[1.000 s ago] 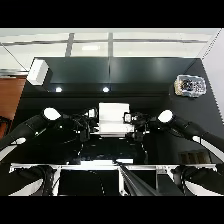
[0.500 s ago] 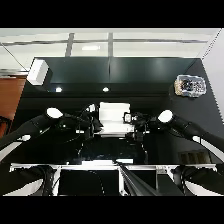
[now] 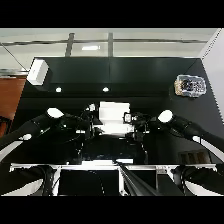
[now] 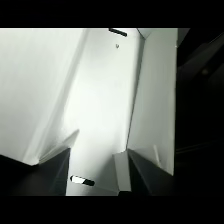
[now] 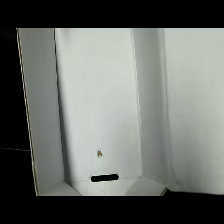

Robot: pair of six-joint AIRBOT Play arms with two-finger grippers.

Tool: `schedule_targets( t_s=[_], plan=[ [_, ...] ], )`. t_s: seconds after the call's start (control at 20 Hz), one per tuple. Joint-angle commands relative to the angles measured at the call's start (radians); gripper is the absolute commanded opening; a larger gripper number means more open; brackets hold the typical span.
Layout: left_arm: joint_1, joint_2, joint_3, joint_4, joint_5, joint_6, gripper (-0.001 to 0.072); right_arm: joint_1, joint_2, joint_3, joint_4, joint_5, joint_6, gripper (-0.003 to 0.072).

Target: Fold the box and place the chain.

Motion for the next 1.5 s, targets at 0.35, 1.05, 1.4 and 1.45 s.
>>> schedule_targets(
  t_s=[0.35,1.05,1.4,1.45],
  plan=[
    [0.017,0.012,0.006,0.069,-0.012,-0.016,0.0032,0.001,0.000,0.000,0.002,0.000,0.001,0.0427],
    [0.780,0.219,-0.027,0.477,-0.291,-1.327,0.0028,0.001,0.000,0.000,0.002,0.000,0.001,0.0427],
    [0.602,-0.071,-0.046,0.304,-0.355,-1.209,0.0027,0.001,0.000,0.000,0.001,0.000,0.001,0.0427],
    [0.565,-0.096,-0.045,0.254,-0.355,-1.167,0.0027,0.001,0.000,0.000,0.002,0.000,0.001,0.0427]
  ],
)
